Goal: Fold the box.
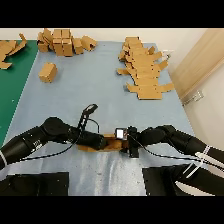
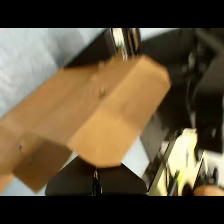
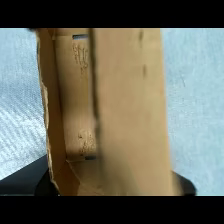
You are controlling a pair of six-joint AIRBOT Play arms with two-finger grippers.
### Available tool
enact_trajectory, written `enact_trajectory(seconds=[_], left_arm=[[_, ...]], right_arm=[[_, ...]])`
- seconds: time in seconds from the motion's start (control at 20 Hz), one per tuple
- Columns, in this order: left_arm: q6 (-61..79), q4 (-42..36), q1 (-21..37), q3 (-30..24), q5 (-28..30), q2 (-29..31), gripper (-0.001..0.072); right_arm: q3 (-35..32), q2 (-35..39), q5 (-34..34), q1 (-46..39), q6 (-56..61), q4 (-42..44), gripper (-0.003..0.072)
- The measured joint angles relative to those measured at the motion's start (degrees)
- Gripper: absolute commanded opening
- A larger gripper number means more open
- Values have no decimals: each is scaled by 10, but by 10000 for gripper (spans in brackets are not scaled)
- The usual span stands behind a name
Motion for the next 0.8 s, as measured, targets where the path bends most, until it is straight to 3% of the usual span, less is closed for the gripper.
enact_trajectory(seconds=[0.2,0.35,0.8], left_arm=[[16,-49,-4,0,111,-17,12],[36,-59,-5,7,164,-45,12],[58,-51,-6,53,135,-165,12]], right_arm=[[0,0,0,0,0,0,515],[0,0,0,0,0,0,516],[0,0,-2,0,0,0,515]])
